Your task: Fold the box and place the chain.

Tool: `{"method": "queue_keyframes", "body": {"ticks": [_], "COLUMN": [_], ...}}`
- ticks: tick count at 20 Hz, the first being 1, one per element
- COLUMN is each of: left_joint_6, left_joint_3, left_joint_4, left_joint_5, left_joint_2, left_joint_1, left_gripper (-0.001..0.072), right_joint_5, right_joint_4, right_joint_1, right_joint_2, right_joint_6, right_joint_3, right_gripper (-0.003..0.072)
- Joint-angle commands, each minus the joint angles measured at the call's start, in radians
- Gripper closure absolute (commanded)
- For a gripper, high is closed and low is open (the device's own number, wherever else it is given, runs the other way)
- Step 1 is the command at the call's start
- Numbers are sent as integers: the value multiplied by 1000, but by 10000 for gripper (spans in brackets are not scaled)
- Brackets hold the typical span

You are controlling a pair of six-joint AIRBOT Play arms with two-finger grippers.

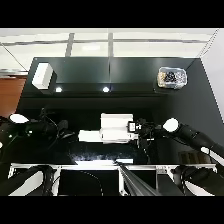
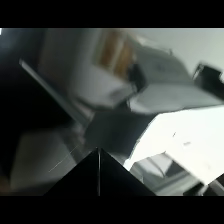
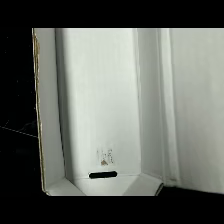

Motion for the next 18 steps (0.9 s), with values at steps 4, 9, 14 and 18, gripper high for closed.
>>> {"method": "queue_keyframes", "body": {"ticks": [4,9,14,18], "left_joint_6": [122,273,297,296], "left_joint_3": [-7,-7,-6,24], "left_joint_4": [-102,-261,-256,-255], "left_joint_5": [-31,-40,-29,-6], "left_joint_2": [-159,-203,-205,-182], "left_joint_1": [-62,-113,-211,-289], "left_gripper": [683,684,686,687], "right_joint_5": [0,0,0,0], "right_joint_4": [0,0,0,0], "right_joint_1": [0,0,0,0], "right_joint_2": [-1,-1,-1,-1], "right_joint_6": [0,0,0,0], "right_joint_3": [0,0,0,0], "right_gripper": [278,278,278,278]}}
